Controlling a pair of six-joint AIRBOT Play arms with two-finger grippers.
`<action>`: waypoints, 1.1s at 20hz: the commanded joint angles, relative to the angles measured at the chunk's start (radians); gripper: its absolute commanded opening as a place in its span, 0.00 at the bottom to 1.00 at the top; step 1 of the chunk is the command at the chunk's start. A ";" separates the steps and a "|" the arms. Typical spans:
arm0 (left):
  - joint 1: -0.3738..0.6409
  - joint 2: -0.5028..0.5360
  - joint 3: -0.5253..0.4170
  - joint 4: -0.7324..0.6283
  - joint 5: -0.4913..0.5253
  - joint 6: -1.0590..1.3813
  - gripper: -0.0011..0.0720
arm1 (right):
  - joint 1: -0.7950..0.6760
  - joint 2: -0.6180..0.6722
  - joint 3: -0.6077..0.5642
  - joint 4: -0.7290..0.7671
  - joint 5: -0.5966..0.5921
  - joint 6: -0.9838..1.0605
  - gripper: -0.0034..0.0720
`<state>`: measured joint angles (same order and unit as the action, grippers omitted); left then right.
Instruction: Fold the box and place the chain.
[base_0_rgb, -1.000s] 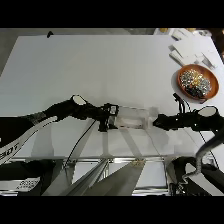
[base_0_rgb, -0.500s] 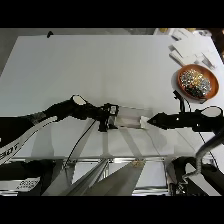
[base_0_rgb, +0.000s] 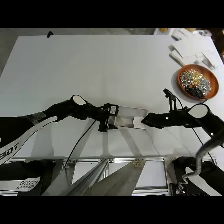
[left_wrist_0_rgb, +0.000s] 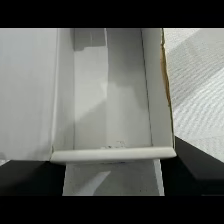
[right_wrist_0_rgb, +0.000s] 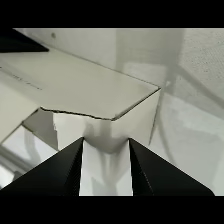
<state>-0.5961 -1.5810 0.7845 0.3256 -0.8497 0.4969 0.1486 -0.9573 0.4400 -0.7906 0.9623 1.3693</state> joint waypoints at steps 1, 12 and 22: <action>0.000 0.000 0.001 0.000 0.000 0.000 0.07 | 0.130 -0.006 0.086 -0.289 -0.058 0.346 0.47; 0.000 0.000 0.001 0.000 0.000 0.000 0.07 | 0.427 -0.202 0.257 -0.579 -0.003 0.858 0.46; 0.000 0.000 0.001 0.000 0.000 0.000 0.07 | 0.467 -0.255 0.257 -0.655 -0.015 1.017 0.25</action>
